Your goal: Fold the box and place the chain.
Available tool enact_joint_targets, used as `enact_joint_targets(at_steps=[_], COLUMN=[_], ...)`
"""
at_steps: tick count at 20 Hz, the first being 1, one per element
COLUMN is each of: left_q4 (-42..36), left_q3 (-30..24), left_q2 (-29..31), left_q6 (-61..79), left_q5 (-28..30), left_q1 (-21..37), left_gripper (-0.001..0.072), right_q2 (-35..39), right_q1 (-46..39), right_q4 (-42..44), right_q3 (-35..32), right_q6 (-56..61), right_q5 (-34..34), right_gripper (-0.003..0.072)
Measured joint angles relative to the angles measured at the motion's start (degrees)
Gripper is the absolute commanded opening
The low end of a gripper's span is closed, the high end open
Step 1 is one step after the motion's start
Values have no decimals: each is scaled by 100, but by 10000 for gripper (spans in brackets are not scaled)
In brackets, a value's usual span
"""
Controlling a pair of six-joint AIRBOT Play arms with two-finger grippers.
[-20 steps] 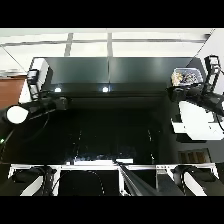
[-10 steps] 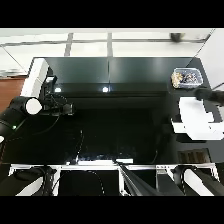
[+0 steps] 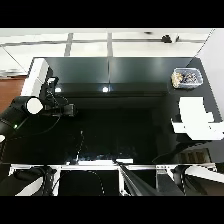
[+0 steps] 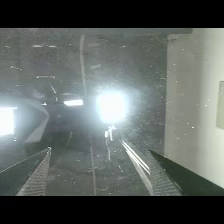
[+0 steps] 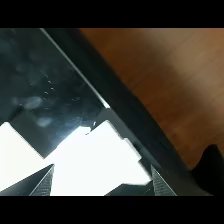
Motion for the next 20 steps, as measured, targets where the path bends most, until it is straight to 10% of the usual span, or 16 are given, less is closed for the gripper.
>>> enact_joint_targets(at_steps=[9, 10, 12, 14, 20], left_q4=[-144, -142, -144, -146, -153], left_q3=[0, 0, 0, 0, 11], left_q2=[0, 0, 0, 0, 0], left_q6=[24, 4, -46, -72, -105], left_q5=[79, 79, 79, 66, -232], left_q1=[0, 0, 0, 0, 0], left_gripper=[707, 706, 707, 707, 707], right_q2=[-1300, -1357, -1427, -1462, -1390], right_q1=[-483, -487, -496, -498, -133], right_q4=[1272, 1311, 1335, 1257, 1690], right_q3=[868, 885, 909, 920, 835], right_q6=[-1904, -2022, -2170, -2208, -2131], right_q5=[1137, 1211, 1412, 1589, 2258], right_gripper=[701, 508, 487, 37, 10])
